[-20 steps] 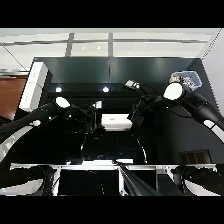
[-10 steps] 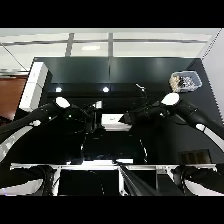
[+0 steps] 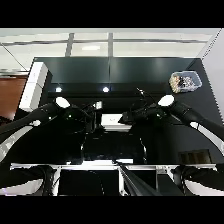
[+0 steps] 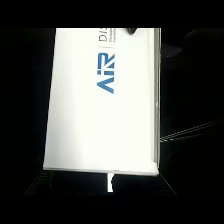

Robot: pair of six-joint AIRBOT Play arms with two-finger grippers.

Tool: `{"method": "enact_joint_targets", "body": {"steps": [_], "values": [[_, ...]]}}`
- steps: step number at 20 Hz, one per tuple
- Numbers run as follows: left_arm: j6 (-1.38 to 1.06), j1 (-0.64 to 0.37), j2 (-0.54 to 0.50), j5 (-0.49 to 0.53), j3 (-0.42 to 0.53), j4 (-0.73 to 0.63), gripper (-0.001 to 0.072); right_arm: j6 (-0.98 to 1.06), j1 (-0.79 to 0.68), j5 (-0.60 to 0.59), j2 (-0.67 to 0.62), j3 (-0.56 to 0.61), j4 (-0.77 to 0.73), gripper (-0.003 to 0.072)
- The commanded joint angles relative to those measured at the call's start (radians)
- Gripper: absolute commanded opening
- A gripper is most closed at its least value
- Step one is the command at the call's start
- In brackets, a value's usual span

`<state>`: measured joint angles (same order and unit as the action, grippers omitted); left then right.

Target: Fold the box and place the chain.

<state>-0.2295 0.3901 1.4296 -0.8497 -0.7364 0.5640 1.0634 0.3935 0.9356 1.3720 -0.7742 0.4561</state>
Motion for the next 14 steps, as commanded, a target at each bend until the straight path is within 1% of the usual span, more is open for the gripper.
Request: {"method": "enact_joint_targets", "body": {"steps": [1, 3, 4, 5, 6, 7, 9, 10, 11, 12, 14], "values": [[0.002, 0.001, 0.001, 0.000, 0.000, -0.008, 0.0465, 0.009, -0.010, 0.047, -0.052, -0.033, 0.055, 0.0016], [0.002, 0.000, 0.000, 0.002, 0.000, -0.006, 0.0469, 0.069, -0.043, 0.093, -0.161, -0.082, 0.155, 0.0016], [0.003, -0.001, -0.006, 0.000, 0.000, 0.001, 0.0517, 0.117, -0.072, 0.119, -0.231, -0.101, 0.231, 0.0016], [0.019, 0.000, -0.011, 0.001, 0.000, -0.001, 0.0701, 0.169, -0.107, 0.141, -0.301, -0.108, 0.307, 0.0016], [0.044, 0.000, -0.021, -0.001, -0.002, 0.003, 0.0720, 0.227, -0.150, 0.180, -0.370, -0.108, 0.401, 0.0016], [0.079, -0.005, -0.042, -0.002, -0.002, 0.027, 0.0720, 0.280, -0.190, 0.228, -0.428, -0.108, 0.502, 0.0016], [0.172, -0.018, -0.101, -0.059, -0.006, 0.095, 0.0720, 0.351, -0.270, 0.332, -0.520, -0.108, 0.703, 0.0016], [0.204, -0.024, -0.134, -0.095, -0.007, 0.127, 0.0720, 0.367, -0.310, 0.361, -0.550, -0.108, 0.770, 0.0015], [0.240, -0.025, -0.159, -0.114, -0.008, 0.143, 0.0714, 0.373, -0.346, 0.374, -0.565, -0.108, 0.787, 0.0016], [0.297, -0.021, -0.173, -0.125, -0.017, 0.141, 0.0714, 0.378, -0.379, 0.386, -0.565, -0.108, 0.773, 0.0015], [0.378, -0.003, -0.172, -0.154, -0.061, 0.143, 0.0714, 0.402, -0.415, 0.373, -0.563, -0.094, 0.749, 0.0015]]}}
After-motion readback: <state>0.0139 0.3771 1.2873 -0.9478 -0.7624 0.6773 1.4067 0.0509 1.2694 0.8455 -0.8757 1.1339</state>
